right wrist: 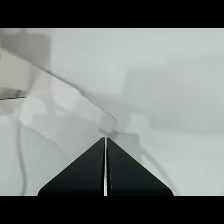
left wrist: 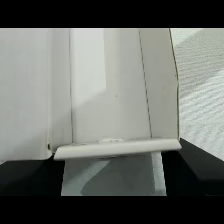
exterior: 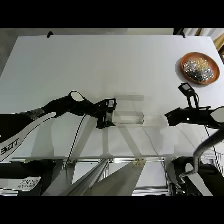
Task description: Fold the box and place the chain.
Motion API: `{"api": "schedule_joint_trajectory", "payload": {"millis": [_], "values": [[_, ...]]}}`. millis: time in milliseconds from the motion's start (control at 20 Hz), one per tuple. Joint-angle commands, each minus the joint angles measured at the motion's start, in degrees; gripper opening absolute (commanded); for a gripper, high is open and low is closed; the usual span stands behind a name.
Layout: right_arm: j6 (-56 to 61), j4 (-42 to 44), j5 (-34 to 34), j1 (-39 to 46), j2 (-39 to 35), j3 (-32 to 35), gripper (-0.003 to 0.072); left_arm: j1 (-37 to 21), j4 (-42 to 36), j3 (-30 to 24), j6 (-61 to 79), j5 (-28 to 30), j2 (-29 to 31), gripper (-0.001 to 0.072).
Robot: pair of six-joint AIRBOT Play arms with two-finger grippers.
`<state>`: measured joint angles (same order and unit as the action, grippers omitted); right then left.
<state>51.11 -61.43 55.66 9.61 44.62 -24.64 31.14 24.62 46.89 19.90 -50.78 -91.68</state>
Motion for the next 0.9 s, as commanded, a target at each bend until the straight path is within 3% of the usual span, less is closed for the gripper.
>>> {"api": "schedule_joint_trajectory", "payload": {"millis": [0,200,450,650,850], "values": [[15.1,-7.3,0.7,2.3,2.3,0.0,0.0017,0.0,0.0,0.0,0.0,0.0,0.0,0.0208],[10.8,1.4,0.7,0.9,6.9,0.0,0.0017,0.0,0.0,0.0,0.0,0.0,0.0,0.0208],[9.0,2.6,-0.2,0.2,11.8,0.0,0.0017,0.0,0.0,0.0,0.0,0.0,0.0,0.0208],[8.8,4.6,-1.3,0.2,11.8,0.0,0.0017,0.0,0.0,0.0,0.0,0.0,0.0,0.0208],[3.5,13.0,1.2,-3.5,11.8,0.0,0.0017,0.0,0.0,0.0,0.0,0.0,0.0,0.0208]]}}
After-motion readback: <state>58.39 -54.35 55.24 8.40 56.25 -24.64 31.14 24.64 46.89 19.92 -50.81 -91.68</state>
